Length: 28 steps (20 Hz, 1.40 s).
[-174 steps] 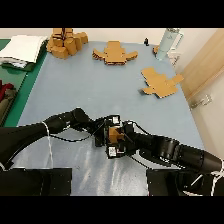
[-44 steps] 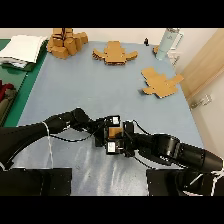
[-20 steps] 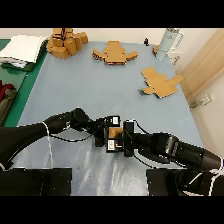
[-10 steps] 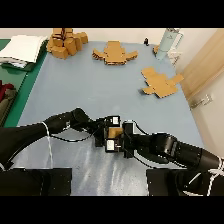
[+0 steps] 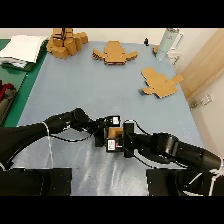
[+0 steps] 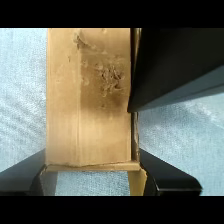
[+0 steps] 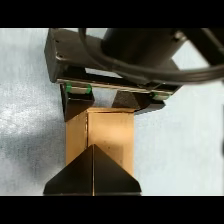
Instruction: Fold the box.
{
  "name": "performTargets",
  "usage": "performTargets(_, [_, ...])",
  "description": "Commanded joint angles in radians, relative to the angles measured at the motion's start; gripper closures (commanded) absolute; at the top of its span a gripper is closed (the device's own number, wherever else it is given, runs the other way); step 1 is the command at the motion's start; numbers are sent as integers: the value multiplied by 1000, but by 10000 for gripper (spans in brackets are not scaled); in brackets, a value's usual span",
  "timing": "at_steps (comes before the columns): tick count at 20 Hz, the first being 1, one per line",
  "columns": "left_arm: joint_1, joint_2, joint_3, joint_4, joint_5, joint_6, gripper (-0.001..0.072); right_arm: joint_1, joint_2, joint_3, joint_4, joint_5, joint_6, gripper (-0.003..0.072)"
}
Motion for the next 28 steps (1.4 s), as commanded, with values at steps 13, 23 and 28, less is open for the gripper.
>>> performTargets(13, [0,0,1,0,0,0,197,-430,99,77,-169,-565,846,679])
performTargets(23, [43,14,62,29,10,-227,197,-611,-129,251,111,-495,846,679])
performTargets(28, [294,29,165,196,48,-493,197,-611,-129,251,110,-496,846,679])
